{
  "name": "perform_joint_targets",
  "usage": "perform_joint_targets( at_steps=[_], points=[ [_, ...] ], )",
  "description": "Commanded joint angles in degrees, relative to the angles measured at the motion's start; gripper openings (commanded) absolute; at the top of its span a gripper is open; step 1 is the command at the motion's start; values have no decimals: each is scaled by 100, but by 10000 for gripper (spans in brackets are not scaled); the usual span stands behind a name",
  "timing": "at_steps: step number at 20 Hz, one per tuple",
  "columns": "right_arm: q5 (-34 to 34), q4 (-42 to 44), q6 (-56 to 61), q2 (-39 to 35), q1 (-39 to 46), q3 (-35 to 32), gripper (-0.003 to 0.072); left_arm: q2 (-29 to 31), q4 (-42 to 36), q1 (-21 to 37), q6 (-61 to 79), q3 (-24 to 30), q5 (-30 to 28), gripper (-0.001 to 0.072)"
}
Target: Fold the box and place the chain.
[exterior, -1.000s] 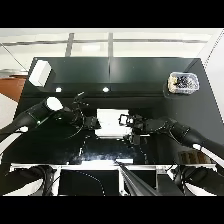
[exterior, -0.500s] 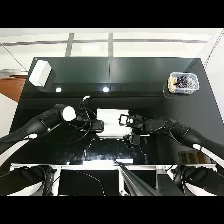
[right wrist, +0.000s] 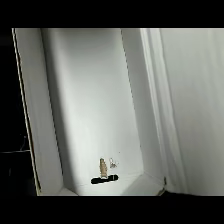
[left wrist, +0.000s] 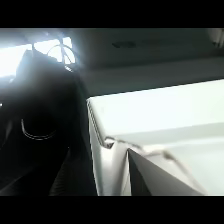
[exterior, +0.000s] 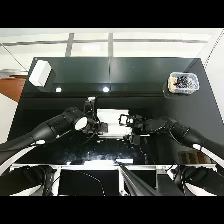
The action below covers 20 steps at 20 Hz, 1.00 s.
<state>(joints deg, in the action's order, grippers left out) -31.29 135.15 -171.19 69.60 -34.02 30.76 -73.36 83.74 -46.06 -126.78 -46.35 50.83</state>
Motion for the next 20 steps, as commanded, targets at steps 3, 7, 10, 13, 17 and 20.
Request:
perform_joint_targets(
  at_steps=[3,7,10,13,17,20],
  points=[
    [-2,-2,0,-4,-4,-2,463,-275,520,-227,-581,-306,227,400],
    [-4,0,0,-4,-4,-2,464,-380,584,-223,-616,-448,308,399],
    [-4,-2,0,-4,-4,-2,463,-380,584,-223,-614,-448,332,397],
    [-4,-2,0,-4,-4,-2,463,-387,581,-223,-616,-448,339,329],
    [-11,-2,2,-4,-4,-2,463,-463,723,-223,-638,-579,555,278],
    [-90,-2,2,-4,-4,-2,464,-568,772,-223,-643,-673,669,277]
  ],
)
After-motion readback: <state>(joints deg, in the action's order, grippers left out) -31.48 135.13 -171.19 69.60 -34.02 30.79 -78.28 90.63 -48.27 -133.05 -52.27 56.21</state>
